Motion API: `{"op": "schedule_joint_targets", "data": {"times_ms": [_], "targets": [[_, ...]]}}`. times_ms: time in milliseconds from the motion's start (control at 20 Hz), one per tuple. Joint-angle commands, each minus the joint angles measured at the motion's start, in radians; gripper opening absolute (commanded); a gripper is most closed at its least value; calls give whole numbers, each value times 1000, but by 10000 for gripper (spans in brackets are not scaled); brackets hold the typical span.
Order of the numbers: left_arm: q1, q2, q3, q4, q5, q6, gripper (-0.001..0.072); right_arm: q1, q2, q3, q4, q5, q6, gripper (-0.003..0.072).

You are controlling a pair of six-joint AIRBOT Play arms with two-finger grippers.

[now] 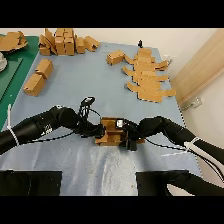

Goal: Fold the box.

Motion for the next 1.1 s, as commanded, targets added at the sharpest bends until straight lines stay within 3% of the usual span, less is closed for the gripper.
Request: {"op": "schedule_joint_targets", "data": {"times_ms": [0, 250, 450, 1050], "targets": [[-81, -1, 53, 325, -32, -355, 479, 0, 0, 0, 0, 0, 0, 522], [-123, -28, 93, 351, -48, -494, 479, 0, 0, 0, 0, 0, 0, 522], [-135, -65, 105, 354, -146, -519, 479, 0, 0, 0, 0, 0, 0, 522], [-216, -106, 149, 352, -175, -540, 479, 0, 0, 0, 0, 0, 0, 522]]}}
